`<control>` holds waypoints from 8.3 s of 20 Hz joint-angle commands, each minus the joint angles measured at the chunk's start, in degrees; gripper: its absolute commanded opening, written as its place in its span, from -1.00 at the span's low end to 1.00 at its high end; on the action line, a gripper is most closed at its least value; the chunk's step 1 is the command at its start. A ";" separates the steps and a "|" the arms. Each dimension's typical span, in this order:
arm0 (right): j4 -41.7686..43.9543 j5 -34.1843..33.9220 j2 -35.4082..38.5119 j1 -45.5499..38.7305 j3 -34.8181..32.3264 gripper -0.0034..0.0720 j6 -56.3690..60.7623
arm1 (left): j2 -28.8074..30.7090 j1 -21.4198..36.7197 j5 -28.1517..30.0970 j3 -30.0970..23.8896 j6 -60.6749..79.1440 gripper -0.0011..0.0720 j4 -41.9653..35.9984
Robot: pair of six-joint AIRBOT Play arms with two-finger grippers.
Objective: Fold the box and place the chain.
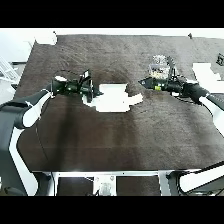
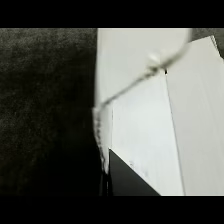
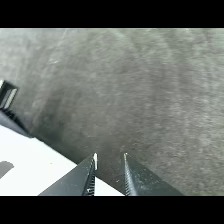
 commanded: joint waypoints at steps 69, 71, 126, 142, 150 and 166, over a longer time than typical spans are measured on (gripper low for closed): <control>-17.75 7.96 -8.72 11.76 7.32 0.78 -47.78 | 0.04 0.04 0.20 -0.70 -0.02 -0.92 1.99; -17.86 8.37 -9.73 11.78 8.66 0.78 -47.78 | 0.04 0.04 -0.15 -0.70 0.00 -0.92 2.23; -20.61 11.78 -15.69 13.86 14.71 0.63 -45.90 | 0.04 0.04 0.44 -0.70 0.02 -0.91 2.16; -20.61 11.76 -15.69 13.86 14.71 0.63 -45.90 | 2.36 1.03 -0.72 -0.24 -4.57 0.85 1.44; -20.59 11.76 -15.69 13.86 14.67 0.63 -45.90 | 10.54 7.26 -13.68 0.15 -6.99 -0.07 3.10; -20.59 11.76 -15.69 13.86 14.67 0.63 -45.90 | 37.53 -0.09 -2.14 -26.84 -8.20 -0.93 5.20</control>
